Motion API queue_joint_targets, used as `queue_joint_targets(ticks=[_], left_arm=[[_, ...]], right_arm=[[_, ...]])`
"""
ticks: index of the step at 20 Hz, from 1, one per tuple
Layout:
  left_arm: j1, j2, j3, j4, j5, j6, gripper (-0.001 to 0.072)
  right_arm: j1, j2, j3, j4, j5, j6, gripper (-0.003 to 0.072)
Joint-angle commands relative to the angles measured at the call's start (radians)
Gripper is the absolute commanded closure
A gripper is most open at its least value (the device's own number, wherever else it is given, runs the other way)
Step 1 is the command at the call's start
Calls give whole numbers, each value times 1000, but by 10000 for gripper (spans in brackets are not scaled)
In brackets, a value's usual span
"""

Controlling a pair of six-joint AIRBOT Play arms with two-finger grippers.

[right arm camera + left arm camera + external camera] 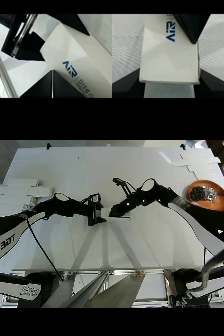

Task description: Fold the box and place the chain.

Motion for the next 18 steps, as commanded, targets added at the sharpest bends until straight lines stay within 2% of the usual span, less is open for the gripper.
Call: queue_joint_targets(ticks=[1, 4, 8, 11, 15, 18], left_arm=[[0, 0, 0, 0, 3, 1, 449], [0, 0, 0, 0, 3, 1, 449], [0, 0, 0, 0, 3, 1, 449], [0, 0, 0, 0, 3, 1, 449], [0, 0, 0, 0, 3, 1, 449], [0, 0, 0, 0, 3, 1, 449]], right_arm=[[-10, 62, -3, 29, -34, -59, 677], [-56, 159, -3, 157, -20, -256, 677], [-156, 245, -18, 174, 41, -282, 678], [-230, 248, -104, 179, 77, -282, 678], [-245, 230, -271, 171, -56, -290, 678], [-228, 177, -307, 168, -117, -290, 679]])
